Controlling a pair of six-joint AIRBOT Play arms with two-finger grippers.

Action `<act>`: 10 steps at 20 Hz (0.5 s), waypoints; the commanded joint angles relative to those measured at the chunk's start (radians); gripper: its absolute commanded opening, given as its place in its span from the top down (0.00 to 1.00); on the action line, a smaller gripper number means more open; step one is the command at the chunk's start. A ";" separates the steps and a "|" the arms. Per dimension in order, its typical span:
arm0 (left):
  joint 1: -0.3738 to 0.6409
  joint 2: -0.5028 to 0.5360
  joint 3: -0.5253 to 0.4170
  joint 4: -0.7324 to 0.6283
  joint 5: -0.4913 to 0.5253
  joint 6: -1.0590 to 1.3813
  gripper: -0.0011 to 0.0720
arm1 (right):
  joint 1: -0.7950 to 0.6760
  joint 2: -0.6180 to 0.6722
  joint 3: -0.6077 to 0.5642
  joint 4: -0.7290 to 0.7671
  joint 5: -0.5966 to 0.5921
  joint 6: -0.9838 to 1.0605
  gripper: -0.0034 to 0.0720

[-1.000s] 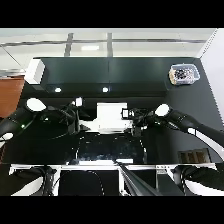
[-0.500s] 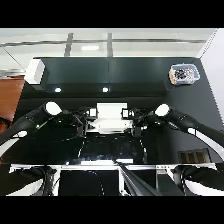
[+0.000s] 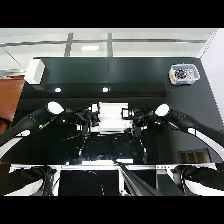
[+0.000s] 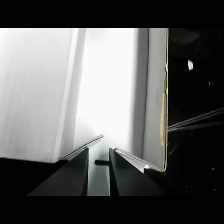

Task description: Fold the box and place the chain.

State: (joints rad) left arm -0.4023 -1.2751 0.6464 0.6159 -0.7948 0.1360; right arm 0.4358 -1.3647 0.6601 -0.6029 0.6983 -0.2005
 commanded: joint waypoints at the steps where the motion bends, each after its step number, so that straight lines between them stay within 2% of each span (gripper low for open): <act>1: -0.016 -0.035 0.001 -0.103 0.011 0.025 0.77 | 0.000 -0.001 0.000 0.000 0.000 -0.001 0.73; 5: -0.031 -0.048 0.000 -0.096 0.013 0.033 0.77 | 0.000 -0.001 0.000 0.000 0.000 -0.001 0.73; 6: -0.031 -0.048 0.000 -0.094 0.013 0.033 0.82 | 0.000 -0.001 0.000 0.000 0.000 -0.001 0.73; 7: -0.031 -0.048 0.000 -0.089 0.013 0.037 0.95 | 0.000 -0.001 0.000 0.000 0.000 -0.001 0.73; 8: -0.031 -0.048 0.000 -0.081 0.013 0.037 0.95 | 0.000 -0.001 0.000 0.000 0.000 -0.001 0.73; 9: -0.031 -0.048 0.000 -0.077 0.012 0.037 0.88 | 0.000 -0.001 0.000 0.000 0.000 -0.001 0.73; 10: -0.031 -0.048 0.000 -0.078 0.013 0.037 0.55 | 0.000 -0.001 0.000 0.000 0.000 -0.001 0.73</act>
State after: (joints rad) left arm -0.4316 -1.3212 0.6464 0.5316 -0.7830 0.1699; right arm 0.4358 -1.3647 0.6601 -0.6033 0.6983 -0.2016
